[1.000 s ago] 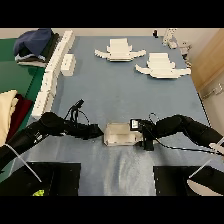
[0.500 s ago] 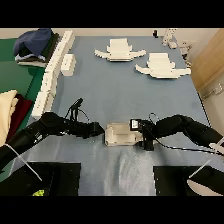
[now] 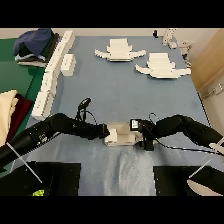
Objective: Fold the box.
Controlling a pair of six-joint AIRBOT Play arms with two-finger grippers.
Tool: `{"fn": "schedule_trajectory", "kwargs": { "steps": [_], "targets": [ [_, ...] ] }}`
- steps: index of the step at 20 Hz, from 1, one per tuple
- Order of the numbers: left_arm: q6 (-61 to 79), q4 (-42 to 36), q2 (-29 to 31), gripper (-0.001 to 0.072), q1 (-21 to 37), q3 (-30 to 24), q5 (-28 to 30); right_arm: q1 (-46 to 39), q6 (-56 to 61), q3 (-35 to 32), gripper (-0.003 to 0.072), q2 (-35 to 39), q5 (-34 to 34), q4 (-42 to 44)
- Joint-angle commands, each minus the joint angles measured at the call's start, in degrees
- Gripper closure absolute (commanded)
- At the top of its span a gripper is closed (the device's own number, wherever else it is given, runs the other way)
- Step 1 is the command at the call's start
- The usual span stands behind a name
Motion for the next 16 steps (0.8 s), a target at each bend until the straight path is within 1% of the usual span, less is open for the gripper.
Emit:
{"fn": "schedule_trajectory", "kwargs": {
  "steps": [1, 3, 4, 6, 11, 14, 16],
  "targets": [
    [-14.0, 10.8, -0.7, 0.0310, -4.7, 2.2, 0.7, 0.0, 0.0, 0.0, 0.0158, 0.0, 0.0, 0.0],
    [-21.5, 17.7, -2.3, 0.0311, -7.3, 4.6, -0.4, 0.0, 0.0, 0.0, 0.0159, 0.0, 0.0, 0.0],
    [-26.1, 22.3, -3.7, 0.0310, -8.8, 6.3, -2.2, 0.0, 0.0, 0.0, 0.0158, 0.0, 0.0, 0.0],
    [-32.1, 28.3, -7.2, 0.0311, -12.0, 10.3, -6.2, 0.0, 0.0, 0.0, 0.0159, 0.0, 0.0, 0.0],
    [-40.0, 35.5, -16.8, 0.0311, -18.3, 20.1, -15.8, 0.0, 0.0, 0.0, 0.0158, 0.0, 0.0, 0.0],
    [-43.8, 38.5, -21.2, 0.0310, -20.5, 23.6, -20.7, 0.0, 0.0, 0.0, 0.0159, 0.0, 0.0, 0.0],
    [-45.5, 39.0, -23.3, 0.0311, -21.1, 24.9, -22.3, 0.0, 0.0, 0.0, 0.0158, 0.0, 0.0, 0.0]
  ]
}}
